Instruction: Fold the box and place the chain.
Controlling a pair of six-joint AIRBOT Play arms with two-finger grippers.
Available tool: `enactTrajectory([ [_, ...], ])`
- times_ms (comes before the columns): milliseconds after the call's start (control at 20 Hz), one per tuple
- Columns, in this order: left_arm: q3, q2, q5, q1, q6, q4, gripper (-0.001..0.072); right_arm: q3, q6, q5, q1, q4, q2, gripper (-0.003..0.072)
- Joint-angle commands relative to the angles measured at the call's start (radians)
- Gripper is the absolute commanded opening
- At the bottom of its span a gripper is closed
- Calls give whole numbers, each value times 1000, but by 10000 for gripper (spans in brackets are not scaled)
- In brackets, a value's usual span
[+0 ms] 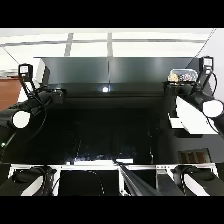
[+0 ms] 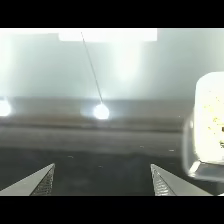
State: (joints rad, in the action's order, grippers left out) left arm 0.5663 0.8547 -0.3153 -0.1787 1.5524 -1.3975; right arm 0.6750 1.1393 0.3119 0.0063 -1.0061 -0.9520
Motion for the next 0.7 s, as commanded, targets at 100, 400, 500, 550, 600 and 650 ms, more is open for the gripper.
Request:
enactTrajectory([
  [100, 33, 24, -241, 1, 1, -124, 699, 347, 395, 290, -338, -494, -224, 720],
  [400, 32, 26, -290, 1, 31, -128, 698, 755, 400, 754, -848, -514, -553, 720],
  [500, 32, 26, -291, 0, 31, -105, 698, 801, 257, 922, -943, -463, -639, 720],
  [550, 32, 27, -291, 0, 31, -98, 698, 800, 188, 989, -966, -452, -677, 720],
  [600, 33, 28, -291, 1, 31, -75, 698, 793, 155, 1006, -992, -385, -709, 720],
  [650, 33, 30, -291, 1, 31, -60, 698, 791, 61, 1020, -1003, -297, -732, 720],
])
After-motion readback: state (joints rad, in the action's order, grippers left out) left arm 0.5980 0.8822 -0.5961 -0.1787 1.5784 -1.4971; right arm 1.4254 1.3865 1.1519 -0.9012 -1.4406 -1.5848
